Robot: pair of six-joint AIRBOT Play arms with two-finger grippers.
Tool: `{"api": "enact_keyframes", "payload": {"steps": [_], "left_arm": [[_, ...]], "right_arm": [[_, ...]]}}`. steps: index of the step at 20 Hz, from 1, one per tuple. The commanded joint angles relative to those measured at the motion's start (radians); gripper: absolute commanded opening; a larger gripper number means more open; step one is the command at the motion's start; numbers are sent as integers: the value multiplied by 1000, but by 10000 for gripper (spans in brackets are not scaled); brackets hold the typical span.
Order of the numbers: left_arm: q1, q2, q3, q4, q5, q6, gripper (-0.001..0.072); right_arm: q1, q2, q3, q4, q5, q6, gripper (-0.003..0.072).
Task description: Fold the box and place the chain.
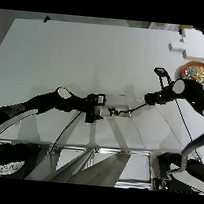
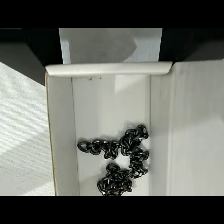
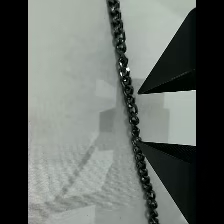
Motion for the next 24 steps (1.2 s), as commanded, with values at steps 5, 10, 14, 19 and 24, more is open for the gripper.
{"api": "enact_keyframes", "payload": {"steps": [5,10,14,19,24], "left_arm": [[0,0,0,0,0,0,206],[0,0,0,0,0,0,206],[0,0,0,0,0,0,206],[0,0,0,0,0,0,206],[0,0,0,0,0,0,206]], "right_arm": [[36,-41,-2,-86,-12,79,287],[36,-41,-2,-90,-27,93,235],[36,-56,-2,-90,-14,93,145],[36,-24,-2,-90,38,88,14],[36,179,-2,-76,84,76,14]]}}
